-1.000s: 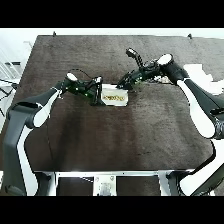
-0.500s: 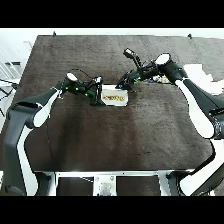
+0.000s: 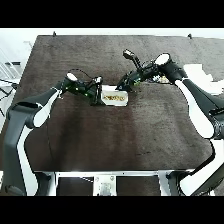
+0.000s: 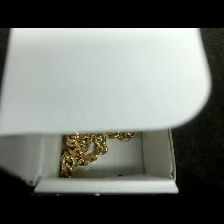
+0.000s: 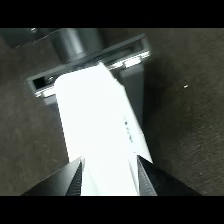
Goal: Fold the box and place the chain.
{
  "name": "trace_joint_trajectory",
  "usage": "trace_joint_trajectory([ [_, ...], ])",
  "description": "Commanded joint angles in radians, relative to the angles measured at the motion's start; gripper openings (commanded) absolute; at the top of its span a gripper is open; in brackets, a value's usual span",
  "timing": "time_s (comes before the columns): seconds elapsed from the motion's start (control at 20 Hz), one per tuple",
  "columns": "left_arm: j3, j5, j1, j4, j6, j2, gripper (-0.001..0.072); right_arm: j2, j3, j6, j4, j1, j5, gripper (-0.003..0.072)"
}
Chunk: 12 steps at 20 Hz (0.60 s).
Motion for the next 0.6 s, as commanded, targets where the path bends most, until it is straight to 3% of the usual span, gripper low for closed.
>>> trace_joint_trajectory([
  [0.0, 0.000, 0.000, 0.000, 0.000, 0.000, 0.000, 0.0457, -0.001, 0.000, 0.006, -0.016, 0.001, 0.036, 0.0390],
  [0.55, 0.000, 0.000, 0.000, 0.000, 0.000, 0.000, 0.0457, -0.011, -0.011, -0.005, -0.037, 0.024, 0.057, 0.0371],
])
